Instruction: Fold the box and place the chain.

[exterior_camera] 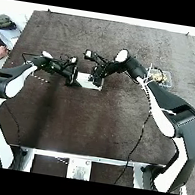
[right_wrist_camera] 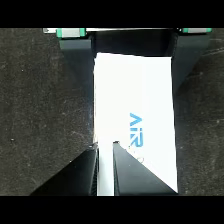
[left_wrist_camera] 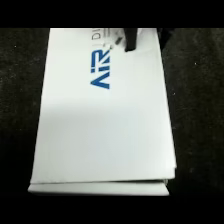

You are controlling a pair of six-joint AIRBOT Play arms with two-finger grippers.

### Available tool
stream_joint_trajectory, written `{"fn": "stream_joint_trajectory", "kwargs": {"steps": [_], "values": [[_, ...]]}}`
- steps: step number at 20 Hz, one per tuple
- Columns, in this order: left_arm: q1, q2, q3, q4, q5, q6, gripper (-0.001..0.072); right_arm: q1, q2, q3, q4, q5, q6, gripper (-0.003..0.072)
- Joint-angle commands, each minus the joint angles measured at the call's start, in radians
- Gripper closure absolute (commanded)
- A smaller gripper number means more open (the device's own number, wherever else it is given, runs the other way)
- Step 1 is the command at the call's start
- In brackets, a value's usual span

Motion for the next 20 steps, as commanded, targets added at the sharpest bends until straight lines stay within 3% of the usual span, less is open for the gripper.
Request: {"fn": "stream_joint_trajectory", "kwargs": {"steps": [1,2,4,9,10,13,20], "values": [[0.001,0.0,0.001,-0.004,0.008,-0.003,0.0243,0.001,-0.002,-0.002,0.004,0.03,0.003,0.0566],[0.001,0.0,0.001,-0.004,0.008,-0.003,0.0243,0.001,-0.001,-0.001,0.006,0.029,0.002,0.0565],[0.001,0.0,0.001,-0.004,0.008,-0.003,0.0242,-0.005,0.002,0.0,0.049,0.02,0.002,0.0374],[0.001,0.0,0.001,-0.004,0.008,-0.002,0.0243,-0.04,0.021,0.0,0.112,0.011,0.003,0.0374],[0.001,0.0,0.001,-0.004,0.008,-0.002,0.0242,-0.051,0.025,0.0,0.141,0.012,0.002,0.042],[0.001,0.0,0.001,-0.004,0.008,-0.003,0.0243,-0.075,0.026,0.0,0.214,0.012,0.004,0.0695],[0.001,0.0,0.001,-0.004,0.008,-0.003,0.0242,-0.079,-0.05,-0.001,0.17,-0.006,0.135,0.0696]]}}
